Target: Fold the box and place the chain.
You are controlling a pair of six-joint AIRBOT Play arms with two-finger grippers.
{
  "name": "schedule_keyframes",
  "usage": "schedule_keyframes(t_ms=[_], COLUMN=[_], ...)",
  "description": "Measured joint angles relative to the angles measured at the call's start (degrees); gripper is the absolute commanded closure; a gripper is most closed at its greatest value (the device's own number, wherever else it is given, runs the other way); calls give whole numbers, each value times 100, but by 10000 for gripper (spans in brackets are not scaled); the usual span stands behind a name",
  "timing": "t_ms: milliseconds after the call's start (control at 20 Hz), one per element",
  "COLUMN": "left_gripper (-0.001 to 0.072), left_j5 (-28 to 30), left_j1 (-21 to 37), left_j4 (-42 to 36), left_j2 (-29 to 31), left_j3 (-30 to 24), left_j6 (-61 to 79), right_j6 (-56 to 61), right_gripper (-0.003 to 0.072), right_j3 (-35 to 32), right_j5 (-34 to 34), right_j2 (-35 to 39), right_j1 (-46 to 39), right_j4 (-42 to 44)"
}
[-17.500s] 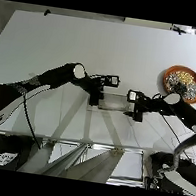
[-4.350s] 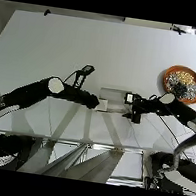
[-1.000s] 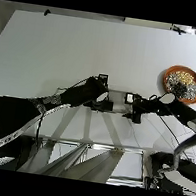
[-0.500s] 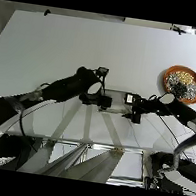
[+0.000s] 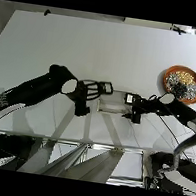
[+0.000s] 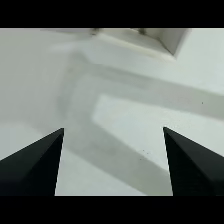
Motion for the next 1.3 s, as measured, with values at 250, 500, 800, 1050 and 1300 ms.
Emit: schedule_keyframes(t_ms=[250, 500, 800, 1050, 1300], left_gripper=[1, 0, 0, 10, 201], left_j5=[1108, 1698, 1965, 2081, 2194], left_j1=[345, 516, 553, 551, 514], left_j4=[-1416, -2507, -3287, -3709, -3882], left_j2=[-184, -616, -885, -1047, -1150], left_j3=[-638, -769, -798, -802, -802], left_j6=[2761, 4028, 4387, 4446, 4463], right_j6=[0, 0, 4, 9, 9], right_gripper=[277, 277, 277, 277, 277], right_j3=[0, 0, 0, 0, -2], right_j5=[0, 0, 0, 2, 0], right_j2=[0, 0, 0, 0, 0], right_j1=[0, 0, 0, 0, -2], right_j4=[0, 0, 2, 4, 2])
